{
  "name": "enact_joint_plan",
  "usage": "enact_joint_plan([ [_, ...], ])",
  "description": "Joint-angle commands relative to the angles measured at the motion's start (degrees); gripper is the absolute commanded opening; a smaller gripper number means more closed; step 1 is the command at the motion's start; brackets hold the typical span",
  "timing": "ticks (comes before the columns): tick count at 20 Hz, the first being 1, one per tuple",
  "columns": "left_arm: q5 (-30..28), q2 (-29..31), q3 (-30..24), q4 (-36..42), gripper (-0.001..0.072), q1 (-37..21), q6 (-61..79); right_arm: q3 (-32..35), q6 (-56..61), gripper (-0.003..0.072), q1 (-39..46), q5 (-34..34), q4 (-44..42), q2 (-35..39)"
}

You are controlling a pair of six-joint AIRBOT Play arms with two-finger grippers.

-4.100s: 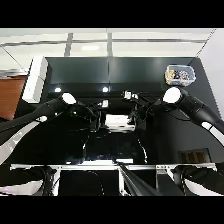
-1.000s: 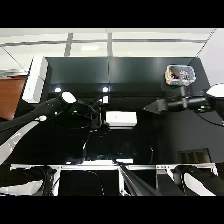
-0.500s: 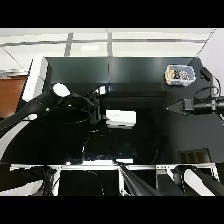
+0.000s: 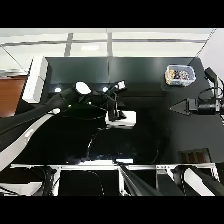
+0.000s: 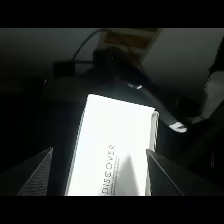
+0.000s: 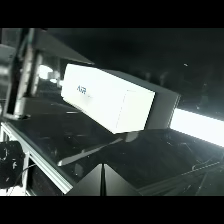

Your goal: Fold the box and place the chain.

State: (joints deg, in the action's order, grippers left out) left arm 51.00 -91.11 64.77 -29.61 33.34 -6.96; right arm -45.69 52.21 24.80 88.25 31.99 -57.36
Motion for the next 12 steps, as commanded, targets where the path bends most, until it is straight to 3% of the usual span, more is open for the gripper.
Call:
enact_joint_plan([
  [1,1.9,-2.4,0.9,-0.3,0.0714,0.5,-3.2,0.0,-1.6,0.0013,0.1,0.0,0.0,0.0],
  [4,5.4,-2.5,0.9,-0.4,0.0714,0.5,-3.2,0.0,-3.0,0.0013,0.1,0.0,0.0,0.0],
  [12,6.7,-2.5,1.0,-3.4,0.0715,0.7,-3.0,0.0,-3.8,0.0013,0.1,0.0,0.0,0.0],
])
